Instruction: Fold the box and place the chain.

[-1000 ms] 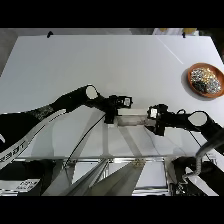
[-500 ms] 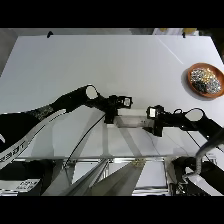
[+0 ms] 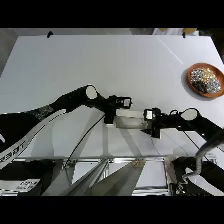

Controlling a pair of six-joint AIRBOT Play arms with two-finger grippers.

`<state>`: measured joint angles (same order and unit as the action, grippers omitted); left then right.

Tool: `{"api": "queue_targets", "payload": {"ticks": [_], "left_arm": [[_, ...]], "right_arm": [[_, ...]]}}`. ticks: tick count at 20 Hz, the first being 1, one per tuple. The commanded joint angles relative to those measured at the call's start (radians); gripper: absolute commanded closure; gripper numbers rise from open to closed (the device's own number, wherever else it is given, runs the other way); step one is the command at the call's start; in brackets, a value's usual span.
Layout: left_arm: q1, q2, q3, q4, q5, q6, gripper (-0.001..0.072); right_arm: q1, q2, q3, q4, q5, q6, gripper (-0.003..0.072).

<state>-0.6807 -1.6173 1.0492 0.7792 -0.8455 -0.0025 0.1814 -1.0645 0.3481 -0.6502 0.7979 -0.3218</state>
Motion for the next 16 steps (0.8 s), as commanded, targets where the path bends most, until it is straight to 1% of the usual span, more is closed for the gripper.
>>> {"api": "queue_targets", "payload": {"ticks": [1, 3, 6, 16], "left_arm": [[0.0, 0.0, 0.0, -0.004, 0.003, -0.001, 0.0699], [0.0, 0.0, 0.0, -0.004, 0.003, -0.001, 0.0699], [0.0, 0.0, 0.0, -0.004, 0.003, -0.001, 0.0699], [0.0, 0.0, 0.0, -0.004, 0.003, -0.001, 0.0699]], "right_arm": [[0.004, -0.008, 0.0, 0.0, -0.008, -0.002, 0.0196], [0.004, -0.012, 0.0, 0.0, -0.01, -0.002, 0.0294], [0.004, -0.027, 0.0, -0.005, -0.008, -0.001, 0.033], [0.004, -0.026, 0.0, -0.005, -0.008, 0.0, 0.0328]]}}
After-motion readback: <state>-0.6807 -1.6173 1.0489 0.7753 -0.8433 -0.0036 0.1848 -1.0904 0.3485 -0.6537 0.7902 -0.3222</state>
